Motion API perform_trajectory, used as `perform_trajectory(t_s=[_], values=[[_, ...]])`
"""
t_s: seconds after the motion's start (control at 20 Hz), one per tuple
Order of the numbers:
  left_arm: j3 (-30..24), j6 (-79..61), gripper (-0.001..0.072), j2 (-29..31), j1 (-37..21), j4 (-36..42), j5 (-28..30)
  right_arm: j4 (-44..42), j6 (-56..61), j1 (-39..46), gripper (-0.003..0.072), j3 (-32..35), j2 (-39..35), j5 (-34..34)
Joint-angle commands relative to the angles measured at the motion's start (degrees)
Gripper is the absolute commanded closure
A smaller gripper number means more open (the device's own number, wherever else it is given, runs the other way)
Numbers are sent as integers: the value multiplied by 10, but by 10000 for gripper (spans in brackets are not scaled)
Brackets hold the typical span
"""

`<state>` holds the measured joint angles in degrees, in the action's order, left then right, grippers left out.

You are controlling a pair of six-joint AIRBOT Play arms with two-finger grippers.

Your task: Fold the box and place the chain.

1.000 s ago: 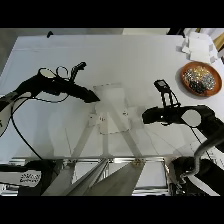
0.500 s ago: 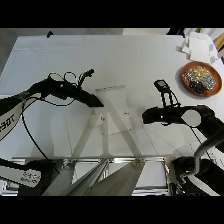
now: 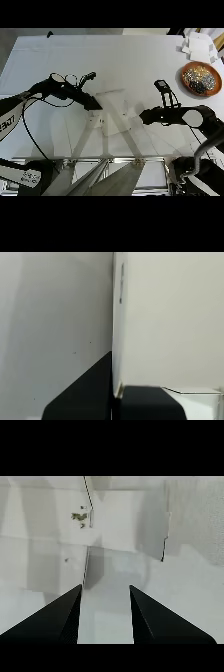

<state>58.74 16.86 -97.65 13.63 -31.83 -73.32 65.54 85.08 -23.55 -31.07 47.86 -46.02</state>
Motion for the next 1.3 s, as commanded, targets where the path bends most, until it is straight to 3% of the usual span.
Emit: perform_trajectory(t_s=[0.0, 0.35, 0.55, 0.7, 0.9, 1.05, 1.25], values=[[0, -104, 708, 0, 24, -18, -6, -8, 0, -1, 344, 0, -29, -10], [0, -252, 713, 23, 105, 47, 56, 61, 0, -1, 344, 0, -86, -83], [0, -258, 714, 85, 111, 6, 121, 61, 0, -1, 344, 0, -86, -86], [-6, -230, 714, 114, 110, -25, 114, 61, 0, -1, 344, 0, -86, -85], [-72, -238, 715, 167, 111, -2, 113, 61, 0, -1, 344, 0, -86, -84], [-143, -247, 711, 218, 111, 8, 175, 61, 0, -1, 344, 0, -86, -80], [-164, -354, 704, 202, 110, 49, 202, 60, 0, -1, 344, 0, -86, -46]])
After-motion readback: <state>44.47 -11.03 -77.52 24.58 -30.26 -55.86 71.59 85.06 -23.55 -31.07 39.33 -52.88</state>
